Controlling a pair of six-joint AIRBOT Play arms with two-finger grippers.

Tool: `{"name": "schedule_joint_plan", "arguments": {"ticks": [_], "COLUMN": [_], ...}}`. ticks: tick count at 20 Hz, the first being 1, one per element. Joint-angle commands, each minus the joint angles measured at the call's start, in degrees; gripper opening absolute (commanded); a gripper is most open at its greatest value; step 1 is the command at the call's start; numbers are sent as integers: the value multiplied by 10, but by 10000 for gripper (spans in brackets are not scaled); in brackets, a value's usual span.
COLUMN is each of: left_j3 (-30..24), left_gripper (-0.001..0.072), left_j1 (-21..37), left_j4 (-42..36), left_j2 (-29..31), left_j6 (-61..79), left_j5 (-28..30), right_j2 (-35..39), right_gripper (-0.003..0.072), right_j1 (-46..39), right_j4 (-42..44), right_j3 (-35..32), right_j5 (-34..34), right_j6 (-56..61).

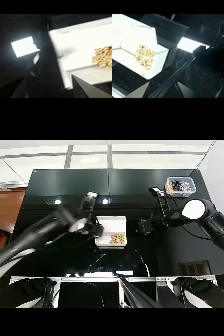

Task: Fold the box and place the chain.

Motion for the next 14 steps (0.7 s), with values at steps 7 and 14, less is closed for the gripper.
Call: {"name": "schedule_joint_plan", "arguments": {"ticks": [7,14], "left_j3": [-312,-376], "left_gripper": [621,715], "left_j1": [430,424], "left_j4": [-459,-673], "left_j2": [258,203], "left_j6": [513,1237], "left_j5": [61,106], "right_j2": [0,0], "right_gripper": [413,413], "right_j1": [0,0], "right_j4": [-19,-20], "right_j3": [0,0], "right_j5": [-40,-53], "right_j6": [0,0]}}
